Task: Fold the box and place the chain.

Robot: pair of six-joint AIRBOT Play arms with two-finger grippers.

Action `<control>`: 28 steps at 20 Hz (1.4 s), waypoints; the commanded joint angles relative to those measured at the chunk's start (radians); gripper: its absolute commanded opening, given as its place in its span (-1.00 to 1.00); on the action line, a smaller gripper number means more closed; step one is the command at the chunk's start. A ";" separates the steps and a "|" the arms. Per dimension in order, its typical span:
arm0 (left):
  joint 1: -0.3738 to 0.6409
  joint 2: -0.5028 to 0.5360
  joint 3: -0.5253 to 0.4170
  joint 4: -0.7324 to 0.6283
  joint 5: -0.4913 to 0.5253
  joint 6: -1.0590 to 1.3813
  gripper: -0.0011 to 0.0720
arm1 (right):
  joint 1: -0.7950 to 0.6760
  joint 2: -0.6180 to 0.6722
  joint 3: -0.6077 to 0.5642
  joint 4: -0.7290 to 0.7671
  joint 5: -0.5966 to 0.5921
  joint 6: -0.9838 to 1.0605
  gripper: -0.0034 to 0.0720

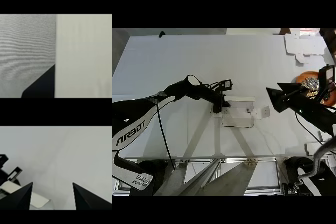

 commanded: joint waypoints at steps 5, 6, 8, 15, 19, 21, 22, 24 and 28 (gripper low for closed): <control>0.001 -0.001 0.000 0.001 0.000 0.000 -0.93 | 0.000 0.021 0.113 -0.053 0.572 -0.422 0.69; 0.001 -0.001 0.000 0.001 0.000 0.000 -0.93 | 0.000 0.021 0.113 -0.090 0.607 -0.451 0.69; 0.001 -0.001 0.000 0.001 0.000 0.000 -0.93 | 0.001 0.021 0.113 -0.171 0.690 -0.525 0.69; 0.001 -0.001 0.000 0.001 0.000 0.000 -0.93 | 0.060 -0.003 0.112 -0.239 0.686 -0.602 0.91; 0.001 -0.001 0.000 0.001 0.000 0.000 -0.93 | 0.151 -0.042 0.066 -0.311 0.582 -0.602 0.95; 0.001 -0.001 0.000 0.001 0.000 0.000 -0.93 | 0.153 -0.070 0.049 -0.290 0.523 -0.600 0.95; 0.001 -0.001 0.000 0.001 0.000 0.000 -0.93 | 0.153 -0.085 0.049 -0.281 0.523 -0.595 0.95; 0.001 -0.001 0.000 0.001 0.000 0.000 -0.93 | 0.153 -0.105 0.049 -0.267 0.521 -0.593 0.93; 0.001 -0.001 0.000 0.001 0.000 0.000 -0.93 | 0.153 -0.176 0.049 -0.277 0.549 -0.592 0.93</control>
